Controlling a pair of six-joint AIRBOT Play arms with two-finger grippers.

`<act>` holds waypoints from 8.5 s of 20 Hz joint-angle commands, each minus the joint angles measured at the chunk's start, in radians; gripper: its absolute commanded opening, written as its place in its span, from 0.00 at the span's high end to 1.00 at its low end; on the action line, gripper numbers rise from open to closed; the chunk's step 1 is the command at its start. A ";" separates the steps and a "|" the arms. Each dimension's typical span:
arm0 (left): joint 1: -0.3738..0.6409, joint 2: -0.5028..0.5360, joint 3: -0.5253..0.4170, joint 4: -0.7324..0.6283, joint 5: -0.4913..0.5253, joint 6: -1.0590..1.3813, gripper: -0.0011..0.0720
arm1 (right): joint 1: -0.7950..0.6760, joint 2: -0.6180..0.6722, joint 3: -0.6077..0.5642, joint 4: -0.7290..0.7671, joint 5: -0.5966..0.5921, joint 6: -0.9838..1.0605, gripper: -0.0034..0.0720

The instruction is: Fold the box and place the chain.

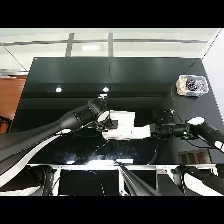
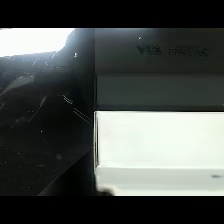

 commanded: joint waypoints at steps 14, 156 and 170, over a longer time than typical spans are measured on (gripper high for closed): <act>0.001 0.000 0.001 0.000 0.000 0.000 0.95 | 0.285 -0.013 0.231 -0.203 0.018 0.322 0.32; 0.001 0.000 0.001 0.003 -0.006 0.000 0.95 | -0.329 0.196 1.306 -0.351 0.173 0.369 0.94; 0.001 0.000 0.001 0.003 -0.006 0.000 0.95 | 0.000 0.243 1.293 -0.225 0.485 0.330 0.95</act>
